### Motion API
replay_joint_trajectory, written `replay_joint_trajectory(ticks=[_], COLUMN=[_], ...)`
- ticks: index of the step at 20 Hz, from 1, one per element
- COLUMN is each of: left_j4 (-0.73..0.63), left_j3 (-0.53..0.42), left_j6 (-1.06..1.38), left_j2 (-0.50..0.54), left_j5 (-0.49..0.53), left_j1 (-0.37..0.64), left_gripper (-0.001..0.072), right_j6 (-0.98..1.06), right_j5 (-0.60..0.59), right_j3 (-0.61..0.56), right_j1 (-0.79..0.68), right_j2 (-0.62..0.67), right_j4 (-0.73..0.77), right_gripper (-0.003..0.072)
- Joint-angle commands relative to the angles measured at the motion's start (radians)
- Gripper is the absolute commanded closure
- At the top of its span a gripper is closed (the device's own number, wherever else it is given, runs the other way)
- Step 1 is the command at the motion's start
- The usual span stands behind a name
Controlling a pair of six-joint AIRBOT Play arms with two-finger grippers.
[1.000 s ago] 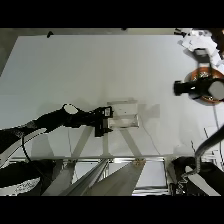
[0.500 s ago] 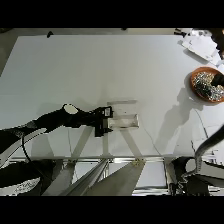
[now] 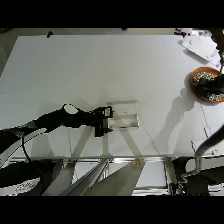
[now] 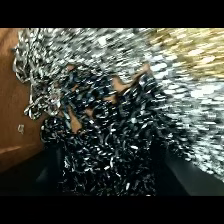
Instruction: Fold the box and place the chain.
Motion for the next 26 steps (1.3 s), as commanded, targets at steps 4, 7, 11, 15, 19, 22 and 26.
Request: replay_joint_trajectory(ticks=[4, 7, 11, 15, 19, 22, 26], left_j4=[0.0, 0.0, 0.0, 0.0, 0.0, 0.0, 0.0], left_j3=[0.0, 0.0, 0.0, 0.0, 0.0, 0.0, 0.0], left_j6=[0.001, 0.001, 0.001, 0.001, 0.001, 0.001, 0.001], left_j2=[0.0, 0.0, 0.0, 0.0, 0.0, 0.0, 0.0], left_j5=[0.0, 0.0, 0.0, 0.0, 0.0, 0.0, 0.0], left_j1=[0.001, 0.001, 0.001, 0.001, 0.001, 0.001, 0.001], left_gripper=[0.0698, 0.0698, 0.0698, 0.0698, 0.0698, 0.0698, 0.0698], right_j6=[0.005, 0.005, 0.005, 0.003, 0.003, -0.004, -0.008], right_j5=[0.097, 0.135, 0.145, 0.143, 0.15, 0.194, 0.298], right_j3=[0.004, 0.004, 0.004, 0.004, 0.004, 0.004, 0.003], right_j1=[0.009, 0.009, 0.009, 0.009, 0.009, 0.009, 0.009], right_j2=[-0.029, -0.013, 0.062, 0.178, 0.304, 0.4, 0.523], right_j4=[0.014, 0.014, 0.014, 0.014, 0.014, 0.025, 0.089], right_gripper=[0.0606, 0.0675, 0.0675, 0.0675, 0.0676, 0.0676, 0.0676])
